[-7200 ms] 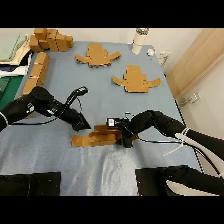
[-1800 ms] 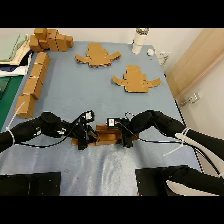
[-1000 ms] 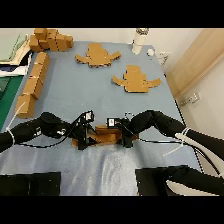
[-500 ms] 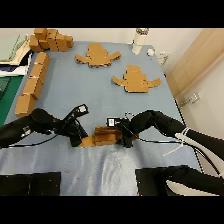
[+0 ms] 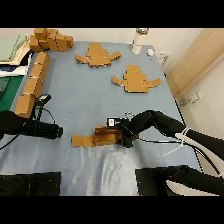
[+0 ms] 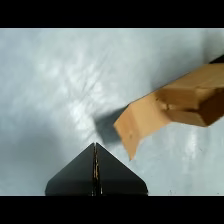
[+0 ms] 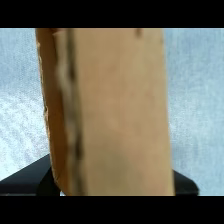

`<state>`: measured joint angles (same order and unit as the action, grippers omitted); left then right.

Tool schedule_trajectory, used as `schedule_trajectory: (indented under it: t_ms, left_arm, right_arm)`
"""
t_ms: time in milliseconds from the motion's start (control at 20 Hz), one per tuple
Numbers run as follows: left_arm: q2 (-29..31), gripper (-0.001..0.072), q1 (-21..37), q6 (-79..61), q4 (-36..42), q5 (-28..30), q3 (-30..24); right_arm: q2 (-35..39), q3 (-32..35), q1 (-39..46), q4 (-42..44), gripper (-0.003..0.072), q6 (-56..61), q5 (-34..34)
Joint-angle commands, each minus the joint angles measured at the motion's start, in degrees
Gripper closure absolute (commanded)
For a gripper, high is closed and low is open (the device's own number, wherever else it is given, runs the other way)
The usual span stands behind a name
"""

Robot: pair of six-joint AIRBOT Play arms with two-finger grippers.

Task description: Fold the box.

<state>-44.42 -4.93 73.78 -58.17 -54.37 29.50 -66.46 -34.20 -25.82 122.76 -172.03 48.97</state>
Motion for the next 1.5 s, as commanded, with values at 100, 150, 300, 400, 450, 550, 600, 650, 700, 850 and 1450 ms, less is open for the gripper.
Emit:
schedule_trajectory:
  t_ms: [100, 150, 300, 400, 450, 550, 600, 650, 700, 850, 1450]
  left_arm:
    - [-4.3, 0.0697, 0.6, 7.6, 7.1, 1.5, -6.4]
    - [-5.3, 0.0697, -0.7, 6.4, 9.2, 3.8, -6.9]
    - [-9.0, 0.0697, -7.0, 5.0, 14.2, 9.6, -7.0]
    - [-11.5, 0.0697, -11.6, 4.8, 16.7, 12.6, -7.0]
    - [-12.3, 0.0698, -13.9, 5.1, 17.0, 14.4, -7.0]
    - [-13.0, 0.0697, -17.0, 5.1, 18.6, 17.6, -7.0]
    - [-13.0, 0.0697, -17.9, 5.0, 19.5, 19.0, -7.0]
    - [-13.0, 0.0698, -18.4, 5.0, 20.5, 20.0, -6.9]
    - [-13.0, 0.0697, -18.4, 4.6, 21.1, 19.8, -6.9]
    - [-13.0, 0.0697, -19.4, 3.2, 22.9, 19.1, -6.9]
    - [-13.0, 0.0694, -17.1, -6.9, 32.1, 18.8, -3.8]
  right_arm:
    - [0.0, 0.0, 0.0, 0.0, 0.0179, 0.0, 0.0]
    - [0.0, 0.0, 0.0, 0.0, 0.0179, 0.0, 0.0]
    - [0.0, 0.0, 0.0, 0.0, 0.0179, 0.0, 0.0]
    - [0.0, 0.0, 0.0, 0.0, 0.0179, 0.0, 0.0]
    - [0.0, 0.0, 0.0, 0.0, 0.0179, 0.0, 0.0]
    - [0.0, 0.0, 0.0, 0.0, 0.0179, 0.0, 0.0]
    - [0.0, 0.0, 0.0, 0.0, 0.0179, 0.0, 0.0]
    - [0.0, 0.0, 0.0, 0.0, 0.0179, 0.0, 0.0]
    - [0.0, 0.0, 0.0, 0.0, 0.0179, 0.0, 0.0]
    - [0.0, 0.0, 0.0, 0.0, 0.0179, 0.0, 0.0]
    - [0.0, 0.0, 0.0, 0.0, 0.0179, 0.0, 0.0]
